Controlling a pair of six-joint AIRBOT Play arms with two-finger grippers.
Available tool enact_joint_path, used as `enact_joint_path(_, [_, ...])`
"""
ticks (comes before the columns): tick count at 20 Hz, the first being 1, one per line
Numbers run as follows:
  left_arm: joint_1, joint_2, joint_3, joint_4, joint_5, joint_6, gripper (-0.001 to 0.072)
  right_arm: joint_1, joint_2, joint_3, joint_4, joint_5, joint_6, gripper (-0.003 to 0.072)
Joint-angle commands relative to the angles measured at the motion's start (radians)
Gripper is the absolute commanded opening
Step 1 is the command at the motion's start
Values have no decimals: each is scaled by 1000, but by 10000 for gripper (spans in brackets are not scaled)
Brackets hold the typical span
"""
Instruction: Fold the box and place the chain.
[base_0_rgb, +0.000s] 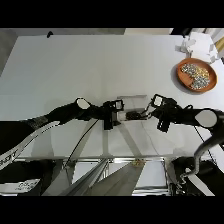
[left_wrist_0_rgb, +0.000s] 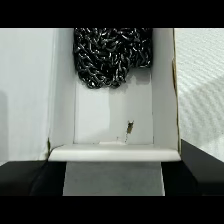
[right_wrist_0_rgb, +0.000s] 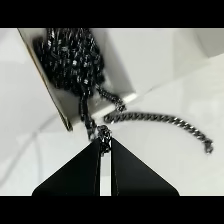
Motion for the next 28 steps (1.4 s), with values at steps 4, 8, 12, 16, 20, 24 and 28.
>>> enact_joint_path(4, [0,1,0,0,0,0,253,29,122,17,466,-54,31,18])
enact_joint_path(8, [0,1,0,0,0,0,253,149,-16,16,468,-172,38,20])
enact_joint_path(12, [0,1,0,0,0,0,253,194,-200,16,460,-290,103,128])
enact_joint_path(16, [0,1,0,0,0,0,253,194,-235,16,341,-285,177,253])
enact_joint_path(20, [0,1,0,0,0,0,253,156,-150,26,314,-259,177,263])
enact_joint_path(24, [0,1,0,0,0,0,253,-49,-55,47,278,-207,177,236])
enact_joint_path(28, [0,1,0,0,0,0,253,-216,-94,47,136,-184,177,236])
